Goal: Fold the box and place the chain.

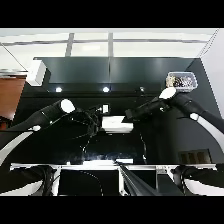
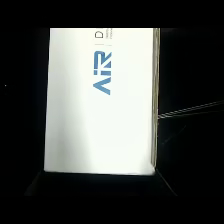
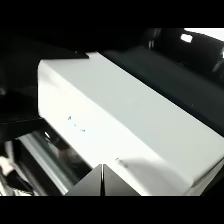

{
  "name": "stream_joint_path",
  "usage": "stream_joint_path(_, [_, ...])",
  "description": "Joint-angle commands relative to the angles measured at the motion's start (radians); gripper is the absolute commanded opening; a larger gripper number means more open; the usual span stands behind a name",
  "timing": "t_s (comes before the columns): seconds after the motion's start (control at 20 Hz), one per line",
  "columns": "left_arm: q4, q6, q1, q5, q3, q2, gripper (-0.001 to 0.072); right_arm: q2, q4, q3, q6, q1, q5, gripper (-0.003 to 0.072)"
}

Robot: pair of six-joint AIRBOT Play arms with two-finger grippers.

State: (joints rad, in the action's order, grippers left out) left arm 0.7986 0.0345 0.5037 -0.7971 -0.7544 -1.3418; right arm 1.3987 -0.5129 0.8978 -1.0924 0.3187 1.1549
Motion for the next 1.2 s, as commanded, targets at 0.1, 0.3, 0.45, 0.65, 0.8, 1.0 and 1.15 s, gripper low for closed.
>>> stream_joint_path(0.1, [0.132,0.146,-0.022,-0.020,-0.001,0.104,0.0712,-0.240,-0.051,0.035,0.006,-0.198,0.203,0.0014])
stream_joint_path(0.3, [0.118,0.209,-0.060,-0.186,-0.021,0.160,0.0716,-0.353,-0.097,0.035,-0.012,-0.363,0.221,0.0014])
stream_joint_path(0.45, [0.005,0.209,0.010,-0.137,-0.087,0.136,0.0715,-0.354,-0.097,0.035,-0.014,-0.422,0.223,0.0014])
stream_joint_path(0.65, [0.004,0.238,0.102,-0.128,-0.243,-0.028,0.0715,-0.354,-0.097,0.035,-0.015,-0.430,0.219,0.0015])
stream_joint_path(0.8, [0.005,0.265,0.113,-0.166,-0.318,-0.122,0.0715,-0.354,-0.098,0.035,-0.015,-0.429,0.219,0.0014])
stream_joint_path(1.0, [0.038,0.266,0.114,-0.179,-0.320,-0.149,0.0715,-0.354,-0.098,0.035,-0.014,-0.429,0.217,0.0014])
stream_joint_path(1.15, [0.038,0.266,0.116,-0.185,-0.319,-0.151,0.0715,-0.354,-0.098,0.035,-0.014,-0.429,0.210,0.0014])
